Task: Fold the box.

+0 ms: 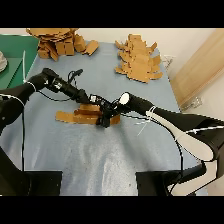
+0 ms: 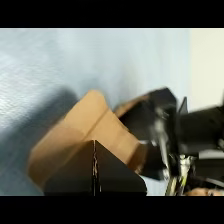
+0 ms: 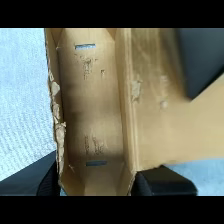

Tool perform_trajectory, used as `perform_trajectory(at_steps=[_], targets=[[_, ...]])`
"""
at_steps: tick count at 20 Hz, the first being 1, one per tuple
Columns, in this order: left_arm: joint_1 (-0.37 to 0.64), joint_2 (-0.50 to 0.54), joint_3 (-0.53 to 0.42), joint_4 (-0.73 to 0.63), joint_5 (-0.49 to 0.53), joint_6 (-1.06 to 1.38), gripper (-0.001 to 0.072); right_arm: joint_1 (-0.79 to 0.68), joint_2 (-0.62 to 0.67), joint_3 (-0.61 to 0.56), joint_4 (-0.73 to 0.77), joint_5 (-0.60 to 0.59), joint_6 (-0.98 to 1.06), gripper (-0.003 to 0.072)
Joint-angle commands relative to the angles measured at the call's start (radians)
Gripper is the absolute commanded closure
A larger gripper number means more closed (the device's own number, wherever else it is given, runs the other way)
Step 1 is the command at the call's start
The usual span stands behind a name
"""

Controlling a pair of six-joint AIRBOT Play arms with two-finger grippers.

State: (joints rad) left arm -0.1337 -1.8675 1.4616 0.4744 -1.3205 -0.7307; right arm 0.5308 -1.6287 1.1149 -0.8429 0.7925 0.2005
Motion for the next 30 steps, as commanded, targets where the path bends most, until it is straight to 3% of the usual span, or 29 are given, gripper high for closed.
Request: perform_trajectory(at_steps=[1,3,4,7,10,11,12,14,17,22,25,27,28,30], targets=[[0.053,0.129,0.014,0.225,-0.076,0.117,0.0700,0.001,-0.001,0.000,-0.002,0.003,0.000,0.0179],[0.059,0.257,-0.043,0.435,0.025,0.149,0.0700,0.001,-0.001,0.000,-0.008,0.003,0.001,0.0179],[0.058,0.311,-0.089,0.470,0.062,0.206,0.0699,0.001,-0.001,0.000,-0.010,0.003,0.000,0.0179],[0.051,0.440,-0.296,0.473,0.141,0.439,0.0698,0.001,-0.001,0.000,-0.015,0.003,0.000,0.0179],[0.014,0.488,-0.502,0.474,0.223,0.757,0.0692,0.001,-0.001,0.000,-0.040,0.001,0.000,0.0179],[-0.012,0.488,-0.551,0.468,0.257,0.840,0.0537,0.001,-0.001,0.000,-0.045,0.002,0.001,0.0179],[-0.040,0.488,-0.584,0.452,0.295,0.885,0.0517,0.001,-0.001,0.000,-0.045,0.002,0.001,0.0179],[-0.087,0.488,-0.603,0.423,0.348,0.924,0.0518,0.001,0.000,0.000,-0.046,0.002,0.000,0.0179],[-0.048,0.490,-0.602,0.430,0.468,0.895,0.0516,0.001,0.000,0.000,-0.047,0.002,0.000,0.0179],[0.075,0.496,-0.599,0.408,0.449,0.731,0.0519,0.001,0.000,0.000,-0.051,0.002,0.000,0.0179],[0.092,0.496,-0.599,0.400,0.448,0.583,0.0518,0.001,0.000,0.000,-0.051,0.001,0.000,0.0179],[0.090,0.496,-0.599,0.389,0.437,0.660,0.0518,0.001,-0.001,0.000,-0.051,0.001,0.000,0.0179],[0.098,0.496,-0.605,0.308,0.401,0.755,0.0519,0.000,-0.001,0.000,-0.051,-0.002,0.000,0.0179],[0.165,0.497,-0.639,-0.032,0.259,0.986,0.0538,0.000,-0.001,0.000,-0.051,-0.007,0.000,0.0179]])
